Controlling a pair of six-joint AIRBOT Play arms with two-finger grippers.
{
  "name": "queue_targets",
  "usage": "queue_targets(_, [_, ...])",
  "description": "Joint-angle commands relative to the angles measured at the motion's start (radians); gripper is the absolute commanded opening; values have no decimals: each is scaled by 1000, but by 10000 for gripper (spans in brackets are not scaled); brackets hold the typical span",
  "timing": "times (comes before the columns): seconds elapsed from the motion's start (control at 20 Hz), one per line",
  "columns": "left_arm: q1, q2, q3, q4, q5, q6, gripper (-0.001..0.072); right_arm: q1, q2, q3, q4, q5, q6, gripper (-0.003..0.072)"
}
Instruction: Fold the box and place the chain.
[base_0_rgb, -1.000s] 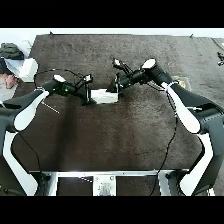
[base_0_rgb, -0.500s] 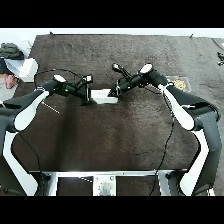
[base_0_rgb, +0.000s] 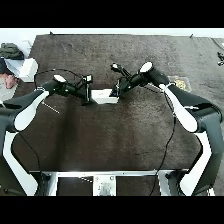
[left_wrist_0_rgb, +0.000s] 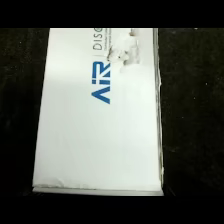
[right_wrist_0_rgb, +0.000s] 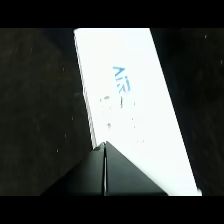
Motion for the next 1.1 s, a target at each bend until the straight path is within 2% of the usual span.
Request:
queue_targets(0.0, [1,0,0,2,1,5,462,-14,108,-12,132,50,75,-8])
queue_targets(0.1, [1,0,0,2,1,5,462,-31,212,-105,223,63,70,-8])
queue_targets(0.2, [1,0,0,2,1,5,462,-41,364,-260,278,-2,29,-8])
queue_targets(0.3, [1,0,0,2,1,5,462,-47,564,-480,277,-161,-9,-8])
queue_targets(0.5, [1,0,0,2,1,5,463,-47,973,-954,279,-688,-33,-7])
queue_targets(0.6, [1,0,0,-13,6,5,462,-47,1135,-1125,283,-879,-28,-7])
queue_targets(0.7, [1,0,0,-23,11,5,463,-47,1272,-1259,286,-985,-22,-7])
queue_targets(0.8, [1,0,0,-23,11,5,460,-47,1359,-1342,286,-1017,-22,-7])
queue_targets(0.85, [1,0,0,-37,10,5,253,-47,1386,-1369,286,-1027,-22,-6])
queue_targets(0.9, [2,6,0,-41,-1,13,11,-47,1405,-1388,285,-1030,-22,-6])
queue_targets(1.05, [7,53,29,-40,31,-62,10,-47,1413,-1394,285,-1030,-22,-6])
